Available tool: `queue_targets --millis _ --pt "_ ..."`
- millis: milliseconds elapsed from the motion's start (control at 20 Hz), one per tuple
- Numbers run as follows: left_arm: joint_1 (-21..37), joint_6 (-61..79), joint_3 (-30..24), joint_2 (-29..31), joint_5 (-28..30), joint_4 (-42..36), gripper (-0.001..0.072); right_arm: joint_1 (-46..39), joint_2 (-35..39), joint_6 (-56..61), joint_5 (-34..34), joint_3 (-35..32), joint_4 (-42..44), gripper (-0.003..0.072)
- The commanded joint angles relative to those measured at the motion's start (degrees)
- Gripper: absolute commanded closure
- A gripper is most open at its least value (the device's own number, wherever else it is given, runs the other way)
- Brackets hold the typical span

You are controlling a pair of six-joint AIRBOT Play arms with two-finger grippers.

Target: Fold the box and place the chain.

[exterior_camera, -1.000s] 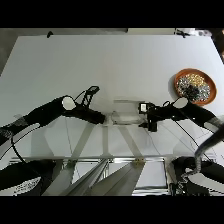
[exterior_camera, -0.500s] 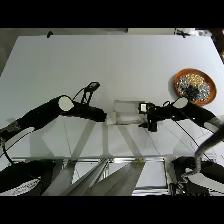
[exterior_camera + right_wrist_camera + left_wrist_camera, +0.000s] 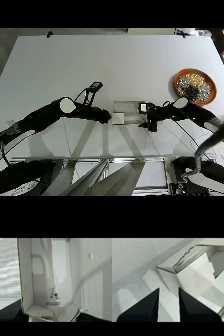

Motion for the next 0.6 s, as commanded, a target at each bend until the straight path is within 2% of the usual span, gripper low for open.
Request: queue_targets --millis 0,550 --pt "-0.7 0.0 0.1 0.0 0.2 -1.0 0.0436 0.0 0.0 0.0 0.0 0.0 0.0 0.0277" --pt "-1.2 0.0 1.0 0.1 0.2 -2.1 0.0436 0.0 0.0 0.0 0.0 0.0 0.0 0.0277"
